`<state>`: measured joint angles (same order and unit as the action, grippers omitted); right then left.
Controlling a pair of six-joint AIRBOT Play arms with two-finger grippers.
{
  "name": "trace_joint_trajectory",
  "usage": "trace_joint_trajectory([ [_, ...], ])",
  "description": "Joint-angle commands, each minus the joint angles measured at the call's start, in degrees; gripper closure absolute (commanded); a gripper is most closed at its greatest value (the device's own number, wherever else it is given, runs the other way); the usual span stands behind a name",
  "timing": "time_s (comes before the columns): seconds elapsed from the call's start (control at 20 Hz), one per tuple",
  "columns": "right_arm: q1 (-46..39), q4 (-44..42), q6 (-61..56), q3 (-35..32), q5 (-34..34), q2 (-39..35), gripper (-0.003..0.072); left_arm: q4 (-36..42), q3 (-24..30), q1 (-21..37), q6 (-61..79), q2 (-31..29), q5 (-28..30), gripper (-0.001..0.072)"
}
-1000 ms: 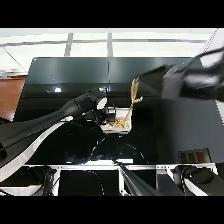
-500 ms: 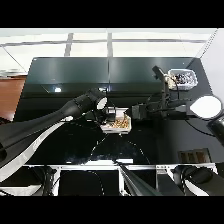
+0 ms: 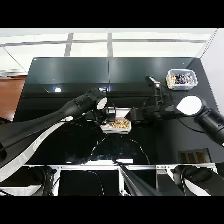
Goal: Fold the box and place the chain.
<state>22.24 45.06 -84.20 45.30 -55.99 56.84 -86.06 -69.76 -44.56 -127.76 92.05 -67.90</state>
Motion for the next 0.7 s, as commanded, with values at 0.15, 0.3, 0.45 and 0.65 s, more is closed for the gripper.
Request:
trace_joint_trajectory([
  [0.15,-14.34,7.48,2.32,0.44,-9.2,-7.13,0.038,0.02,0.02,0.0,0.0,0.04,0.13,0.0682],
  [0.3,-15.02,8.2,5.2,0.37,-9.55,-7.28,0.0379,0.57,0.0,-0.02,-3.52,0.04,-2.05,0.0682],
  [0.45,-15.02,9.07,5.68,0.37,-9.38,-7.28,0.0379,-0.26,0.0,-0.04,-9.77,-1.11,-3.58,0.0496],
  [0.65,-15.02,9.2,5.86,0.37,-8.28,-7.28,0.0379,-5.99,0.02,0.17,-10.19,-7.28,-3.21,0.0263],
])
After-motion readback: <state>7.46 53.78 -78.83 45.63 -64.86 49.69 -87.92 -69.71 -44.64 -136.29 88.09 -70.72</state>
